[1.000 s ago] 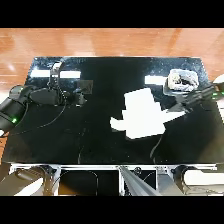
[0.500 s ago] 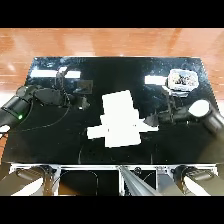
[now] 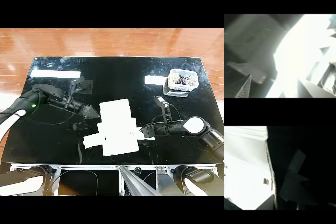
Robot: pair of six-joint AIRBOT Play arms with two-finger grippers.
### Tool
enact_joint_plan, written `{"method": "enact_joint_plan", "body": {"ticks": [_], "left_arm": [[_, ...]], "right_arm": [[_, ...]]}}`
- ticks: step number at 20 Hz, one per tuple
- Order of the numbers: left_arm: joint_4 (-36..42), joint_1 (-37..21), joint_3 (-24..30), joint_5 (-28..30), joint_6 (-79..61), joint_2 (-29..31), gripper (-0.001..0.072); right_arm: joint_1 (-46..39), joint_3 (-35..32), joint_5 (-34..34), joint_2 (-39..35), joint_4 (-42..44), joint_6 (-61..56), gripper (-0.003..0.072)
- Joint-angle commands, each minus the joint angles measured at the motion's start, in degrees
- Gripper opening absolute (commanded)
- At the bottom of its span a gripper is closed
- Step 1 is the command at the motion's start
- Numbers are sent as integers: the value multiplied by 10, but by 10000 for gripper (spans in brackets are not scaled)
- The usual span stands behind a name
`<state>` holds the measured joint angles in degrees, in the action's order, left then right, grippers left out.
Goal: Fold the box and place the chain.
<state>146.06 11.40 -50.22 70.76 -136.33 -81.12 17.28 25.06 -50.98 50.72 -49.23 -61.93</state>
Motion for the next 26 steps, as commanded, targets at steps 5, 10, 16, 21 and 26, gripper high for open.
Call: {"method": "enact_joint_plan", "body": {"ticks": [5,10,16,21,26], "left_arm": [[48,78,-55,65,-121,-104,615],[42,110,-83,113,-120,-146,603],[-17,111,-83,116,-120,-149,419],[-21,112,-83,114,-122,-149,280],[-19,111,-83,116,-183,-149,17]], "right_arm": [[3,-3,5,-2,12,0,27],[3,-3,5,-2,12,0,28],[3,-3,5,-2,12,0,28],[3,-3,9,-2,12,0,28],[3,-3,13,-2,12,-1,29]]}}
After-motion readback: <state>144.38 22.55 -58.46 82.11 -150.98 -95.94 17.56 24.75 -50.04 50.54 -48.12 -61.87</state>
